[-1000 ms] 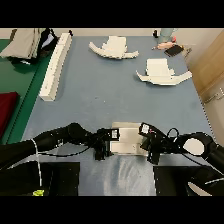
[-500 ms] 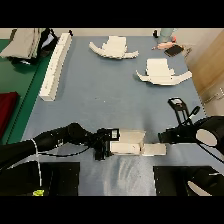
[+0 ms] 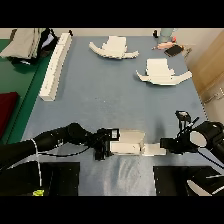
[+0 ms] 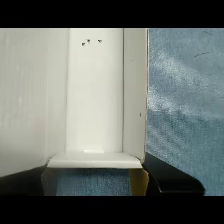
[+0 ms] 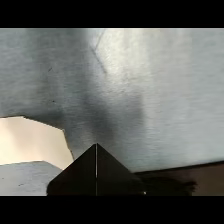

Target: Fold the box.

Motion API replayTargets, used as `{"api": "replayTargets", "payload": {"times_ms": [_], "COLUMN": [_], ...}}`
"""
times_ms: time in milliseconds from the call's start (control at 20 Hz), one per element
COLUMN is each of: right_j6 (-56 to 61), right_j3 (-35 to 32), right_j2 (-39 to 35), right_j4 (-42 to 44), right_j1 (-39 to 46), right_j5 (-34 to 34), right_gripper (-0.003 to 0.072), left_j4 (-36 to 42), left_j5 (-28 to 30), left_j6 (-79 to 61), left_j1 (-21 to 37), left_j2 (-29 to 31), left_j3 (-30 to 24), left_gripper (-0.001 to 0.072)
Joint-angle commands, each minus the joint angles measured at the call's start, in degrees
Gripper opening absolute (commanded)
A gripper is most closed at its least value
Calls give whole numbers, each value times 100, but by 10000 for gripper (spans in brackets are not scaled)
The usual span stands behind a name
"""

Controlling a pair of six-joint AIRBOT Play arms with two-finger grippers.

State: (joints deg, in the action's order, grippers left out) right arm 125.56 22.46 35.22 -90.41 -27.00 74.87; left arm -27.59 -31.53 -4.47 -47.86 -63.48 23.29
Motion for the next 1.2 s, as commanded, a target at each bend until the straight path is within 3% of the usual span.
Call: {"api": "replayTargets", "payload": {"times_ms": [0, 900, 1000, 1150], "right_j6": [-216, -1272, -1340, -1650], "right_j3": [-243, -227, -195, 46], "right_j2": [15, -422, -422, -422], "right_j4": [678, 2164, 2170, 2162], "right_j1": [26, 22, 20, 22], "right_j5": [-446, -925, -997, -992], "right_gripper": [0, 1, 112, 112], "left_j4": [0, 0, 0, 0], "left_j5": [2, 2, 2, 2], "left_j6": [0, 0, 0, 0], "left_j1": [0, 0, 2, 0], "left_j2": [-4, -4, -4, -4], "left_j3": [4, 4, 4, 4], "left_gripper": [471, 471, 471, 471]}}
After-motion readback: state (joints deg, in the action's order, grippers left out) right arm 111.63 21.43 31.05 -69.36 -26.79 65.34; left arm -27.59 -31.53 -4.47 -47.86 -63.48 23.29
